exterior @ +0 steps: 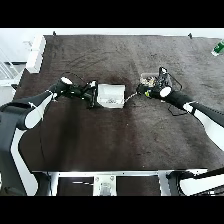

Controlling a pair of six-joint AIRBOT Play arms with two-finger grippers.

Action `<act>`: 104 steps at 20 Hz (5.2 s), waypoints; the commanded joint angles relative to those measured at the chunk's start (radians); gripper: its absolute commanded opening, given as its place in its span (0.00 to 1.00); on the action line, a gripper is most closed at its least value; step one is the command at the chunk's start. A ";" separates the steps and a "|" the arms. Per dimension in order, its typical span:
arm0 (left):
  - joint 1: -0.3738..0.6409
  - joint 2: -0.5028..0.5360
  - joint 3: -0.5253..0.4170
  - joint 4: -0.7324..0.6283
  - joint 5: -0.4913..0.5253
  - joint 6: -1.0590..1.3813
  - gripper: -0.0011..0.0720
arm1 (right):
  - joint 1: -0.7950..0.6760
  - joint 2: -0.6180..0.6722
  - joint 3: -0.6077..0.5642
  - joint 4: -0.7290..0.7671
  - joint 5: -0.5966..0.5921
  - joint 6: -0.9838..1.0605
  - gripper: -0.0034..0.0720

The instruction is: Fold the box and place the chain.

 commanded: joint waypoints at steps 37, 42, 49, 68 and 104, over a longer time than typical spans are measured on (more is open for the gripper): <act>0.000 0.000 0.000 -0.002 0.000 0.000 0.57 | 0.365 0.417 0.039 0.034 0.053 -0.067 0.06; 0.000 0.000 0.000 -0.002 0.000 0.000 0.57 | 0.368 0.415 0.083 0.043 0.047 -0.066 0.06; 0.000 0.000 0.000 -0.002 0.000 0.000 0.57 | 0.372 0.399 -0.039 0.044 0.071 -0.024 0.06; 0.000 0.000 0.000 -0.002 0.000 0.000 0.57 | 0.222 0.280 -0.080 -0.093 0.050 -0.052 0.78; 0.000 0.000 0.000 -0.002 0.000 0.000 0.57 | 0.198 0.478 0.148 -0.010 0.332 -0.217 0.06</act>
